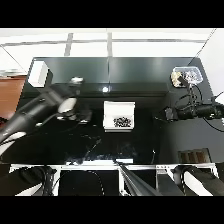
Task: Fold the box and place the chain.
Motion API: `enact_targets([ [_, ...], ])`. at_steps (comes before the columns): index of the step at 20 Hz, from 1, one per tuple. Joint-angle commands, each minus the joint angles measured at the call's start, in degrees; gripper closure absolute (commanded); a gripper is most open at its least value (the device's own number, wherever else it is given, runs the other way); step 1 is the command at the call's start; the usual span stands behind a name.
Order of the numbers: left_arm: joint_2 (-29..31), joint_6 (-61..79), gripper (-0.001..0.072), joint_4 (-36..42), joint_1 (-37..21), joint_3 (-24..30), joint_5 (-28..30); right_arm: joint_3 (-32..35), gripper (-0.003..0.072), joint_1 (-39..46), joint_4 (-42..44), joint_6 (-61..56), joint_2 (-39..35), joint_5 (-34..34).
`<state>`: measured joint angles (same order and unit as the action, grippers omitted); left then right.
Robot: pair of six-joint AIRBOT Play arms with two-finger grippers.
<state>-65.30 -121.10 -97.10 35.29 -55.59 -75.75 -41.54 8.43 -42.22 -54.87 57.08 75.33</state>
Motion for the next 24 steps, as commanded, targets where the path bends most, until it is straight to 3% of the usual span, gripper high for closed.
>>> enact_targets([
  [1,9.88,26.03,0.0110,24.04,-12.83,14.58,14.80,0.02,0.0393,0.02,0.00,-0.04,-0.04,-1.18],
  [2,10.97,47.80,0.0110,37.73,-14.93,17.86,15.65,0.02,0.0393,0.02,0.09,-0.48,-0.04,-1.29],
  [4,10.82,75.08,0.0106,49.79,-15.47,21.97,14.47,0.02,0.0393,0.02,0.09,-1.64,-0.04,-0.94],
  [5,10.45,83.03,0.0018,50.95,-14.69,23.21,15.50,0.02,0.0393,0.02,0.11,-2.08,-0.04,-0.90],
  [6,10.05,90.42,-0.0006,50.90,-13.53,24.20,17.59,0.02,0.0393,0.02,0.11,-2.40,-0.04,-0.94],
  [9,8.81,106.71,-0.0003,50.86,-10.21,25.07,27.32,0.02,0.0393,0.02,0.07,-3.65,-0.04,-1.01],
  [11,7.50,113.94,-0.0002,47.78,-7.67,25.07,34.03,0.02,0.0393,0.02,0.09,-3.67,-0.04,-1.64],
  [12,5.92,114.88,-0.0002,45.86,-7.10,24.33,34.75,0.02,0.0393,0.02,0.13,-3.69,-0.04,-2.32],
  [20,-10.19,122.42,-0.0002,57.79,-9.27,14.69,32.50,0.02,0.0393,-2.91,0.90,-4.92,-0.04,-2.51],
  [24,-11.87,125.76,-0.0002,58.29,-9.64,13.18,29.62,0.02,0.0393,-5.40,0.83,-4.90,-0.04,-2.91],
])
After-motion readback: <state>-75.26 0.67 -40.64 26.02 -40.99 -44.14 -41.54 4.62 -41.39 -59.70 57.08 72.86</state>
